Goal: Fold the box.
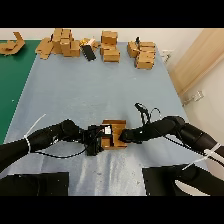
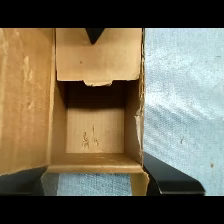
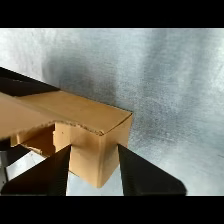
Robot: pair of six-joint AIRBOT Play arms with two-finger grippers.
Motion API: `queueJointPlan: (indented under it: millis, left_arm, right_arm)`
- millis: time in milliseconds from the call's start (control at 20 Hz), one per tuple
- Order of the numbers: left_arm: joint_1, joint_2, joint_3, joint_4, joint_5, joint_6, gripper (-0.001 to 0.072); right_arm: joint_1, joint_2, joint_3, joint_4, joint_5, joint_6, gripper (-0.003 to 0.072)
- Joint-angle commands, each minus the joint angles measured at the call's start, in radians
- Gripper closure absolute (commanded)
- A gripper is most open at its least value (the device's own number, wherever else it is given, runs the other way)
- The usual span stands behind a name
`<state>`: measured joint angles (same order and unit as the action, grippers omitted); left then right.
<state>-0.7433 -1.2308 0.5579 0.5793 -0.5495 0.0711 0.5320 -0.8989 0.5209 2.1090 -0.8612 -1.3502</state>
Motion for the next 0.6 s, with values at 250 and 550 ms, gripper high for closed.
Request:
queueJointPlan:
  millis: [250, 550]
  left_arm:
    - [0.001, 0.001, 0.000, 0.000, 0.000, 0.000, 0.0243]
    - [0.001, 0.001, 0.000, 0.000, 0.000, 0.000, 0.0242]
  right_arm:
    - [0.171, -0.156, 0.206, -0.406, -0.177, 0.409, 0.0265]
    - [0.249, -0.246, 0.256, -0.463, -0.226, 0.524, 0.0265]
